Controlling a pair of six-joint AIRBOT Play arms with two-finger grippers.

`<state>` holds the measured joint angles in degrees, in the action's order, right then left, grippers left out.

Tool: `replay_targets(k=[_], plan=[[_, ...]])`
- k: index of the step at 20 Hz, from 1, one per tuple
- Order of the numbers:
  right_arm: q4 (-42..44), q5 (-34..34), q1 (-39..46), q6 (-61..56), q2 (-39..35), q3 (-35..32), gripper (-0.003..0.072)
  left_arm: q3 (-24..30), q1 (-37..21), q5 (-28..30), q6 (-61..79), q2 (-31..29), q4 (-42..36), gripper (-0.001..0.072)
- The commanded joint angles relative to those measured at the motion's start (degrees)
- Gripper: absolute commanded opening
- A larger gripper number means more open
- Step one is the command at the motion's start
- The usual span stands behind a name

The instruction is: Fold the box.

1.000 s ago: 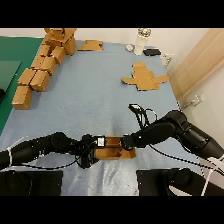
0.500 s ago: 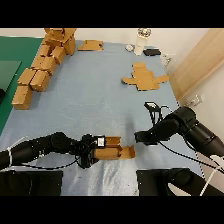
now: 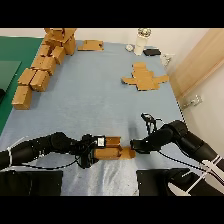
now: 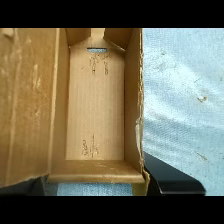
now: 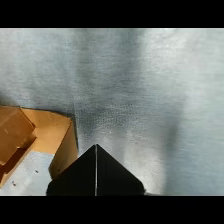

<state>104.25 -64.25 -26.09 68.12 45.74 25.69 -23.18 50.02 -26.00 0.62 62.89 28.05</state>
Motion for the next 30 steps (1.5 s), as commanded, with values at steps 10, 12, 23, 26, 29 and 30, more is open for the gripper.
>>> replay_targets(k=[10,12,23,26,29,30], plan=[[9.2,4.2,-0.1,5.4,2.5,-2.8,0.0002,0.0,0.0,0.0,0.0,0.0,0.0,0.0479],[11.1,4.2,-0.1,6.5,2.5,-2.7,0.0002,0.0,0.0,0.0,0.0,0.0,0.0,0.0479],[11.7,2.7,-0.1,6.4,2.4,-2.5,0.0002,0.0,0.0,0.0,0.0,0.0,0.0,0.0479],[11.8,2.5,-0.1,6.4,2.4,-1.6,0.0002,0.0,0.0,0.0,0.0,0.0,0.0,0.0479],[13.1,2.1,-0.3,6.8,2.2,1.0,0.0003,0.0,0.0,0.0,0.0,0.0,0.0,0.0479],[13.4,2.0,-0.9,7.0,1.7,2.1,0.0009,0.0,0.0,0.0,0.0,0.0,0.0,0.0479]])
